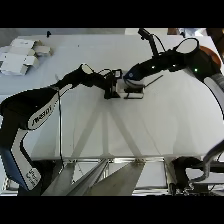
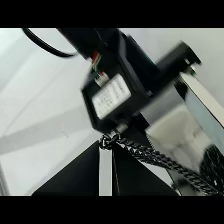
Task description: Fold the box and place the chain.
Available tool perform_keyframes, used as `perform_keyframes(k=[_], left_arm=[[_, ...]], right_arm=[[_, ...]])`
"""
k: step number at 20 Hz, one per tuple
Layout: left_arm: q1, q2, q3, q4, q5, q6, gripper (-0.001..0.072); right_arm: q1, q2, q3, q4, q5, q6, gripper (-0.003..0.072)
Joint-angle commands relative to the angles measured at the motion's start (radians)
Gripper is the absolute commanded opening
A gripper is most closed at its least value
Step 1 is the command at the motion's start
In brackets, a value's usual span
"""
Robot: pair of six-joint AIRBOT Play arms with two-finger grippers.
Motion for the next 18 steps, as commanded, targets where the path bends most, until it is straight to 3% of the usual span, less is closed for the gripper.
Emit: perform_keyframes(k=[1,9,18], left_arm=[[0.0,0.0,0.001,0.0,0.0,0.0,0.0421],[0.0,0.0,0.001,0.0,0.0,0.0,0.0421],[0.0,0.0,0.001,0.0,0.001,0.0,0.0422]], right_arm=[[0.037,-0.012,0.0,0.069,-0.081,-0.06,0.0017],[0.121,-0.029,0.003,0.041,-0.196,-0.105,0.0017],[0.121,-0.029,0.002,-0.413,-0.207,0.108,0.0017]])
